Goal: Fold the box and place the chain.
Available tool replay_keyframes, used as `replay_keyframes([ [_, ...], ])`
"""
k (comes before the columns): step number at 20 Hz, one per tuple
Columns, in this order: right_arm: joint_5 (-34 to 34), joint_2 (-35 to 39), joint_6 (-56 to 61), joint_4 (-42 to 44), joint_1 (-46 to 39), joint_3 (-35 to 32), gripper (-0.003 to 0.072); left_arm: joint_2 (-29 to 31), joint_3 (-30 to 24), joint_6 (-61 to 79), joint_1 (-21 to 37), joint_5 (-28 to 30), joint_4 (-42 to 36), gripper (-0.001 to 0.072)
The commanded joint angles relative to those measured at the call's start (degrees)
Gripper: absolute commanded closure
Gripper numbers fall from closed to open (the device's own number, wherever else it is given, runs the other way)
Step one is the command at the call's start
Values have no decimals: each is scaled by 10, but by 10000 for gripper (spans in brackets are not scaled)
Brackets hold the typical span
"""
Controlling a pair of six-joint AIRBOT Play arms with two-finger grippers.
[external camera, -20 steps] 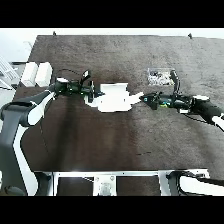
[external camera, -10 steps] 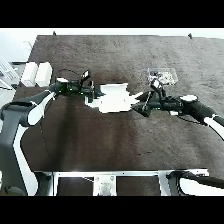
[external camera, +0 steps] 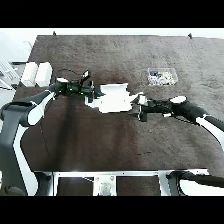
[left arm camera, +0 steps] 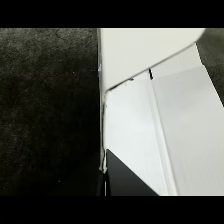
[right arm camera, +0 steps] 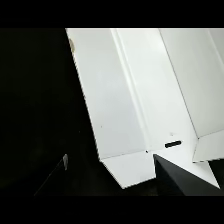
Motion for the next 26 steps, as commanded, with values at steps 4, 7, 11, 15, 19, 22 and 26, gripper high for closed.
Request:
replay_keyframes([
  [4, -94, -32, -43, 25, 40, 0, 37, 0, 0, 0, 0, 0, 0, 688],
  [7, -124, -39, -57, 79, 47, 7, 37, 0, 0, 0, 0, 0, 0, 688],
  [11, -124, -57, -54, 81, 47, 32, 37, 0, 0, 0, 0, 0, 0, 687],
  [15, -100, -59, 14, 80, 33, 65, 43, 0, 0, 0, 0, 0, 0, 688],
  [19, -48, -72, 68, 71, 9, 107, 44, 0, 0, 0, 0, 0, 0, 688],
  [22, -5, -110, 123, 16, 1, 149, 45, 0, 0, 0, 0, 0, 0, 688],
  [26, 17, -118, 123, -1, -7, 179, 44, 0, 0, 0, 0, 0, 0, 688],
])
